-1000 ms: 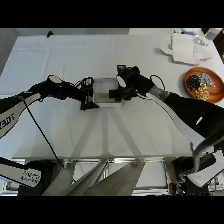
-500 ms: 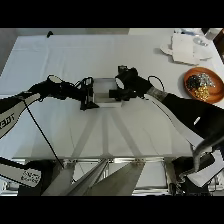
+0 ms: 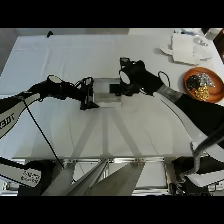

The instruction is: Fold the box and place the chain.

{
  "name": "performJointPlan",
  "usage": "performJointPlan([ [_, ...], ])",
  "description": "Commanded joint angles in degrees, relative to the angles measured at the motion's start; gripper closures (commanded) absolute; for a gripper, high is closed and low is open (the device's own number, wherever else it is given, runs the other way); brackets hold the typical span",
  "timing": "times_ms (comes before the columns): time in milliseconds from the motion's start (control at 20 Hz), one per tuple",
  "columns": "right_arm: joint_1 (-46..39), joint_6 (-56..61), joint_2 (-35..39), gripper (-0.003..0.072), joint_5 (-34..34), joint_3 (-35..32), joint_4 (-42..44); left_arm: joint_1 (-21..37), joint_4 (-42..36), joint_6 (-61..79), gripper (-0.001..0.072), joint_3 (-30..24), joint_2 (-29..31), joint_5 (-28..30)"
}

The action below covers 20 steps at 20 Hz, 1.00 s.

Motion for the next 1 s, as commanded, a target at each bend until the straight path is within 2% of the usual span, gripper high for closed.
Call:
performJointPlan([
  [0, -2.27, -2.21, 5.95, 0.0310, 5.68, 0.02, -3.78, 0.00, 0.04, 0.02, 0.0316, 0.02, -0.02, -0.04],
  [250, -12.92, -10.73, 17.40, 0.0310, 11.98, 0.02, -16.35, 0.00, 0.04, 0.00, 0.0316, 0.02, -0.02, -0.04],
  [400, -25.14, -18.51, 21.92, 0.0309, 12.15, 0.02, -17.42, 0.00, 0.04, 0.00, 0.0316, 0.02, -0.02, -0.04],
  [600, -41.53, -34.69, 21.49, 0.0278, 12.28, -0.02, -13.99, 0.00, 0.04, 0.00, 0.0316, 0.04, -0.02, -0.04],
  [700, -49.42, -36.13, 20.85, 0.0262, 10.60, -0.02, -9.92, 0.00, 0.04, 0.00, 0.0316, 0.04, -0.02, -0.04],
  [750, -53.48, -37.33, 20.06, 0.0182, 9.64, -0.02, -6.34, 0.00, 0.04, 0.00, 0.0316, 0.04, -0.02, -0.04],
  [800, -56.92, -39.19, 18.91, 0.0151, 9.25, -0.02, -2.80, 0.00, 0.04, 0.02, 0.0316, 0.02, -0.02, -0.04],
  [950, -64.43, -42.27, 13.57, 0.0140, 7.93, -0.02, 3.28, 0.00, 0.04, 0.00, 0.0316, 0.02, -0.02, -0.04],
])
